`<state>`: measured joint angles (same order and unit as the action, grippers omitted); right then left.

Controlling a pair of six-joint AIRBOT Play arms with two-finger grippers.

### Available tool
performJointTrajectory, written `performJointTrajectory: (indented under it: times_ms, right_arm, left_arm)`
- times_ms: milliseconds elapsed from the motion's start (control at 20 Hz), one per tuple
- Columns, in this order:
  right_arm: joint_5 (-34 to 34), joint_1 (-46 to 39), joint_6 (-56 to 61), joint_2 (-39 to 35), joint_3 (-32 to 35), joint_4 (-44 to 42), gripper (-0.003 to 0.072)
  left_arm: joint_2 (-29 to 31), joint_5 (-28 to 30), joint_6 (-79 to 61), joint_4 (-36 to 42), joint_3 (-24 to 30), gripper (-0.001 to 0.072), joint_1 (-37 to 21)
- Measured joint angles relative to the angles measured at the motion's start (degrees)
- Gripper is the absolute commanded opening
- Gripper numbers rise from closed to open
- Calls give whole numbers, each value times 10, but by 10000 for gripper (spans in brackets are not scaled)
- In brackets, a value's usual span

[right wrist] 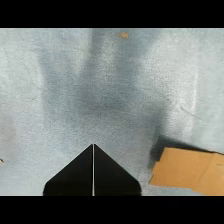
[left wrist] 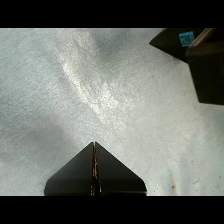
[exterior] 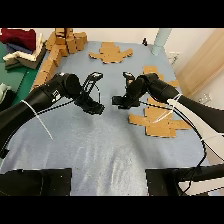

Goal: Fold the box.

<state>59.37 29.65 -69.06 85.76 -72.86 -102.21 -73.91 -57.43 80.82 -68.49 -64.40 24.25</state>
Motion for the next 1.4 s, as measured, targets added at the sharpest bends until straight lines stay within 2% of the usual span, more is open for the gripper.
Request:
performJointTrajectory:
  times_ms: [800,900,1000,1050,1100,1150,1200,1300,1400]
  right_arm:
    - [-7,0,7,0,-2,-12,5]
    - [21,-3,19,-10,-15,-13,5]
    - [90,-11,37,-37,-33,51,67]
    - [139,-19,46,-56,-38,104,67]
    - [192,-30,53,-80,-40,165,131]
    - [238,-48,58,-105,-37,223,272]
    - [273,-70,59,-130,-30,267,313]
    - [316,-133,55,-177,-4,317,388]
    - [318,-217,24,-208,26,322,388]
  left_arm:
    - [0,0,0,0,0,14,0]
    - [0,0,0,0,0,14,0]
    - [0,1,0,0,0,14,0]
    - [0,5,0,1,0,14,0]
    - [0,12,0,2,0,14,0]
    - [0,21,0,2,0,14,0]
    - [0,28,0,3,0,14,0]
    - [0,38,0,6,0,15,0]
    - [-1,47,0,9,0,16,1]
